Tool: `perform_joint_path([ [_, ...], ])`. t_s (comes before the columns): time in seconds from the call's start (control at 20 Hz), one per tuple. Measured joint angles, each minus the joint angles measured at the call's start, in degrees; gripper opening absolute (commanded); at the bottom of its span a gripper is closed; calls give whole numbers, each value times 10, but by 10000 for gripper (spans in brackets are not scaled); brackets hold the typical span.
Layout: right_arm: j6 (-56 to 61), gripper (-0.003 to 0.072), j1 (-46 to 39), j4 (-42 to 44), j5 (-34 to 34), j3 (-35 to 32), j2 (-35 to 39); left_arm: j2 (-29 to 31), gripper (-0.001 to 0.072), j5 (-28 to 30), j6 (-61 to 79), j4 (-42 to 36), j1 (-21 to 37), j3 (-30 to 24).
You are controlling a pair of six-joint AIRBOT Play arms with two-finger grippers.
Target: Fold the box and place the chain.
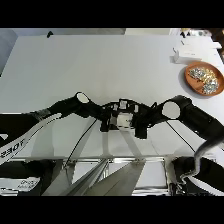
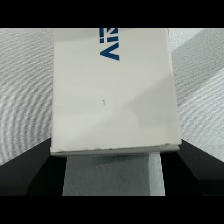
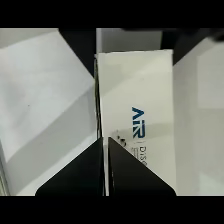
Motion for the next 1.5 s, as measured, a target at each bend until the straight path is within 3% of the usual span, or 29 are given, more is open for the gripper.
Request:
perform_joint_path([
  [0.95, 28, 20, 0, -12, -7, 0, -29, 0, 172, 2, 1, 0, 0, 0],
  [1.2, 45, 18, 0, 31, -51, 0, -1, 0, 172, 2, 0, 0, 0, 0],
  [1.5, 28, 18, -3, 152, -108, -28, 7, 0, 172, 2, 0, 0, 0, 0],
])
